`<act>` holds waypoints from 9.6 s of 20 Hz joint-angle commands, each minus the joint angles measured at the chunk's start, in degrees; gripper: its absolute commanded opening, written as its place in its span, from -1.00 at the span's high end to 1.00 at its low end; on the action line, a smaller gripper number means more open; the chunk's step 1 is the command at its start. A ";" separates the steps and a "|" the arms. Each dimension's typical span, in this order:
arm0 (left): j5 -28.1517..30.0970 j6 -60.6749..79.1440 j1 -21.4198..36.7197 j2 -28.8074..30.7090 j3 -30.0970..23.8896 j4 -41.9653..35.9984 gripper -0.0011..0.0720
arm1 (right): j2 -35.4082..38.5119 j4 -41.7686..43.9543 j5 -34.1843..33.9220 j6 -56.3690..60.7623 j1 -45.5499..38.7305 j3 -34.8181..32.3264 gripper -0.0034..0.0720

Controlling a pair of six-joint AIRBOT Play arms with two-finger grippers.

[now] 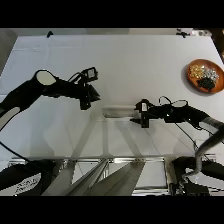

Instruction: Fold the box and place the chain.

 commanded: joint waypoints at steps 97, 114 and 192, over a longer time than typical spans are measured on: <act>6.54 23.63 1.33 5.07 -20.65 -14.27 -0.20 | 0.02 -0.02 0.11 -0.02 -0.02 0.00 -0.17; 21.68 26.60 -7.34 -2.23 -20.63 -14.34 -0.29 | 0.02 -0.02 0.13 -0.02 -0.02 0.00 -0.17; 16.68 18.21 -5.33 4.87 -20.63 -0.31 -0.10 | 0.02 -0.02 0.13 -0.02 -0.02 0.00 -0.17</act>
